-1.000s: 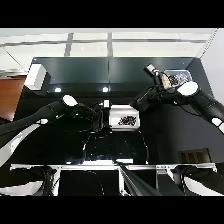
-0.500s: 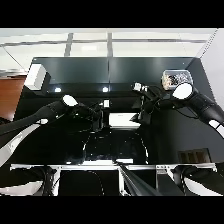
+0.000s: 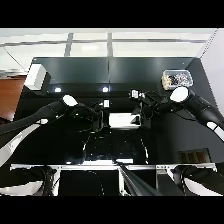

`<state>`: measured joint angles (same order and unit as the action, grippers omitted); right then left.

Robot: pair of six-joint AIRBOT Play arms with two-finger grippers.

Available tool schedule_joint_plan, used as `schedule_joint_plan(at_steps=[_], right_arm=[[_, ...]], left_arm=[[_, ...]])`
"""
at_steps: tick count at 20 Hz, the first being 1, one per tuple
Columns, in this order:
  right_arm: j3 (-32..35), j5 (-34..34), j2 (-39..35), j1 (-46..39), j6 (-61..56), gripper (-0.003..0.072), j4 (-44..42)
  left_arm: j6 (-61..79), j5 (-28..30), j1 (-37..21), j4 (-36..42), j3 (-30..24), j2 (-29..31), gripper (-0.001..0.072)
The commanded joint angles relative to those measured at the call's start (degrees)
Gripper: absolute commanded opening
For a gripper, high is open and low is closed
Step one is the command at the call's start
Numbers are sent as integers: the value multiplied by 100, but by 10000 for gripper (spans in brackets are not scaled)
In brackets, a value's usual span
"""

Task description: Fold the box and place the chain.

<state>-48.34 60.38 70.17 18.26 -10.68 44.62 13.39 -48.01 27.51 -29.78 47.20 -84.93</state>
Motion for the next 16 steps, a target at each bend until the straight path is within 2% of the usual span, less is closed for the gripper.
schedule_joint_plan(at_steps=[1,2,16], right_arm=[[4,55,4,7,-2,222,28],[4,68,4,7,0,197,35],[-9,144,-72,4,-365,196,68]], left_arm=[[0,0,4,0,4,-2,395],[2,0,4,0,4,-2,395],[2,0,4,0,4,-2,395]])
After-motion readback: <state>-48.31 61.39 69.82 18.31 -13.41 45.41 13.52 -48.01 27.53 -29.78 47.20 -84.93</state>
